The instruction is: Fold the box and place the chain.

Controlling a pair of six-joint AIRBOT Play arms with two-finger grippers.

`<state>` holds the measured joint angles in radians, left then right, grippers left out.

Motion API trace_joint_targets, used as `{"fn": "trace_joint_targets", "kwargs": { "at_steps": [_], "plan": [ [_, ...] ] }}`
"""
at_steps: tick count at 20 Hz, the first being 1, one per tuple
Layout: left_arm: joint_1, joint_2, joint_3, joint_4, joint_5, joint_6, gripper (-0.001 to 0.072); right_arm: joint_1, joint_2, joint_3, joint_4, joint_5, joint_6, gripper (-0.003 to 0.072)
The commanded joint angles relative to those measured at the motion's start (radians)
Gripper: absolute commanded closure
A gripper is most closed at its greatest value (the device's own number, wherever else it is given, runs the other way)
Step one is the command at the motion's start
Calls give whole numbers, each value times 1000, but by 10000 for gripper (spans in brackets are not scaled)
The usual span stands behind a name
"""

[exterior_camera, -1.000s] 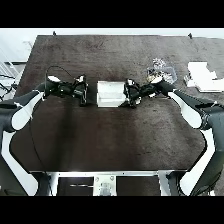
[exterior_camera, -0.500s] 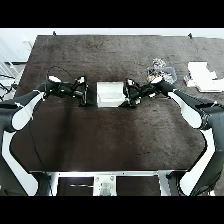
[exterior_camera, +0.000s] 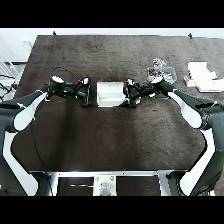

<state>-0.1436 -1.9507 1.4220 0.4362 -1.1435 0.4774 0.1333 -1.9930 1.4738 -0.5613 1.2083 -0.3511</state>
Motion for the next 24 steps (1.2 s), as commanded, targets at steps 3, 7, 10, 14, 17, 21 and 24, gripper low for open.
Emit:
{"fn": "trace_joint_targets", "kwargs": {
  "at_steps": [3,7,10,14,17,21,24],
  "plan": [
    [-1,-1,0,-9,6,21,-11,0,0,0,-4,1,-2,162],
    [-1,-3,0,-12,13,20,-11,0,0,0,-4,1,-2,161],
    [-1,-23,1,-35,17,20,-7,0,0,0,-4,1,-2,162],
    [-1,-28,3,-55,26,41,-8,0,0,0,-4,1,-2,161],
    [-1,-34,3,-61,29,48,-8,0,0,0,-4,1,-2,162],
    [-1,-42,20,-77,28,54,-8,0,0,0,-4,1,-2,162],
    [-1,-82,80,-77,-29,11,-7,1,0,0,-4,1,-2,161]
  ]
}}
